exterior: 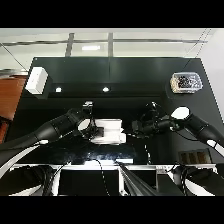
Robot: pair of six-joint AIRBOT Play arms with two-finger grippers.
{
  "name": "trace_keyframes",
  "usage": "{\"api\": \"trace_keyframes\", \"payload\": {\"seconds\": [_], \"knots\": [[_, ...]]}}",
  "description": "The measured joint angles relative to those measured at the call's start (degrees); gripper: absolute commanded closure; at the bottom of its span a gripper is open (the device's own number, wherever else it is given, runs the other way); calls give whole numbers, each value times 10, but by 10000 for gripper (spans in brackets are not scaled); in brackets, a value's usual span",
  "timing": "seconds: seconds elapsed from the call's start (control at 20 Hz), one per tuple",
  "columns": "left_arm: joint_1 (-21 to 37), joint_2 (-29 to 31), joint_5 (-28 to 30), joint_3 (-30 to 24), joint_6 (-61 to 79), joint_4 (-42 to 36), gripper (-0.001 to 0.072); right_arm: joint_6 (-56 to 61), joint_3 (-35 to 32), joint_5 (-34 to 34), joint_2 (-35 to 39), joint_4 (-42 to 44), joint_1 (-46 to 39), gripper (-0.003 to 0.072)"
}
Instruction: Fold the box and place the chain.
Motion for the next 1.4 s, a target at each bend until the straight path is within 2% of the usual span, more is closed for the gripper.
{"api": "trace_keyframes", "payload": {"seconds": [0.1,0.15,0.2,0.55,0.6,0.8,0.85,1.1,1.4], "knots": [[0,0,-1,0,0,0,679,0,6,3,0,2,13,-3],[0,0,-2,0,0,0,680,2,8,1,0,3,21,31],[0,0,-2,0,0,1,680,5,10,-4,0,3,29,97],[0,0,-4,0,0,1,680,16,13,-27,0,1,52,107],[0,0,-4,0,0,1,679,17,14,-28,0,1,53,167],[0,0,-4,0,0,1,679,17,14,-32,0,-5,54,169],[0,0,-4,0,0,1,679,17,14,-34,0,-7,55,229],[0,0,-5,0,0,1,679,19,16,-53,0,-21,75,234],[0,0,-5,0,0,1,679,84,28,-121,0,-76,129,234]]}}
